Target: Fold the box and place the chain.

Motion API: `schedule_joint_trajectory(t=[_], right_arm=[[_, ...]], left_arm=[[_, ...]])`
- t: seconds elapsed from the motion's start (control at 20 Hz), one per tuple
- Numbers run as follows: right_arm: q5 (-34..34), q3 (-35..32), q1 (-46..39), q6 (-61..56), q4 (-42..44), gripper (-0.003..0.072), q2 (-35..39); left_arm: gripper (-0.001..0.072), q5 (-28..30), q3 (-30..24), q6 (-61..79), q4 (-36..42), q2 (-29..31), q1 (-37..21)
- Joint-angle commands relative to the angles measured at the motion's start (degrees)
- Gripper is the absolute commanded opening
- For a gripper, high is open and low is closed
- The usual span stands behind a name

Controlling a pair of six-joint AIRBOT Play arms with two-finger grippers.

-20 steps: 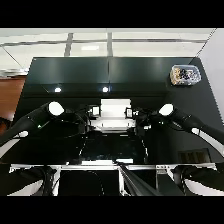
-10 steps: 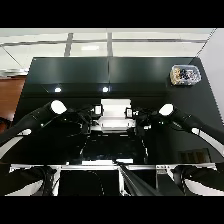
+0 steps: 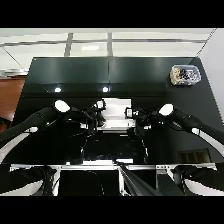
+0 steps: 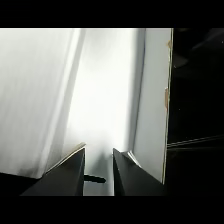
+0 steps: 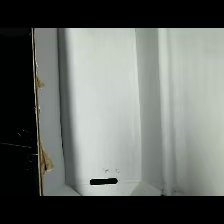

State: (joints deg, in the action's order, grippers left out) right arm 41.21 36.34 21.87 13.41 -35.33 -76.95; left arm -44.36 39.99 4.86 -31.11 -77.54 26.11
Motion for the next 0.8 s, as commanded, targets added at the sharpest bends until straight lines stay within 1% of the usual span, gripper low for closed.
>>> schedule_joint_trajectory(t=[0.0, 0.2, 0.25, 0.3, 0.35, 0.4, 0.45, 0.5, 0.55, 0.6, 0.65, 0.7, 0.75], right_arm=[[0.0, 0.0, 0.0, 0.0, -0.1, 0.0194, 0.0], [0.0, 0.0, 0.0, 0.0, -0.1, 0.0194, 0.0], [0.0, 0.0, 0.0, 0.0, -0.1, 0.0194, 0.0], [0.0, 0.0, 0.0, 0.0, -0.1, 0.0194, 0.0], [0.0, 0.0, 0.0, 0.0, -0.1, 0.0194, 0.0], [0.0, 0.0, 0.0, 0.0, -0.1, 0.0194, 0.0], [0.0, 0.0, 0.0, 0.0, -0.1, 0.0194, 0.0], [0.0, 0.0, 0.0, 0.0, -0.1, 0.0194, 0.0], [0.0, 0.0, 0.0, 0.0, -0.1, 0.0194, 0.0], [0.0, 0.0, 0.0, 0.0, -0.1, 0.0194, 0.0], [0.0, 0.0, 0.0, 0.0, -0.1, 0.0194, 0.0], [0.0, 0.0, 0.0, 0.0, -0.1, 0.0194, 0.0], [0.0, 0.0, 0.0, 0.0, -0.1, 0.0194, 0.0]], left_arm=[[0.0220, 0.8, 0.1, 0.1, 1.8, -1.3, 0.4], [0.0214, 0.8, 0.2, 0.2, 1.8, -1.7, 0.5], [0.0187, 0.8, 0.2, 0.2, 1.7, -1.7, 0.5], [0.0181, 0.7, 0.2, 0.2, 1.7, -1.7, 0.5], [0.0296, 0.8, 0.2, 0.2, 1.7, -1.7, 0.5], [0.0466, 0.9, 0.2, 0.1, 1.7, -1.7, 0.5], [0.0439, 0.6, 0.2, 0.1, 1.4, -1.7, 0.4], [0.0199, 0.2, 0.3, 0.1, 0.4, -1.7, 0.5], [0.0217, -0.5, 0.5, 0.1, -0.3, -1.7, 0.5], [0.0424, -0.6, 0.5, 0.0, 0.1, -1.7, 0.5], [0.0502, -0.8, 0.6, -1.0, -0.2, -1.6, 0.4], [0.0438, -1.0, 1.0, -2.6, -1.8, -1.4, 0.2], [0.0190, -1.5, 1.9, -6.4, -5.3, -0.9, -0.1]])
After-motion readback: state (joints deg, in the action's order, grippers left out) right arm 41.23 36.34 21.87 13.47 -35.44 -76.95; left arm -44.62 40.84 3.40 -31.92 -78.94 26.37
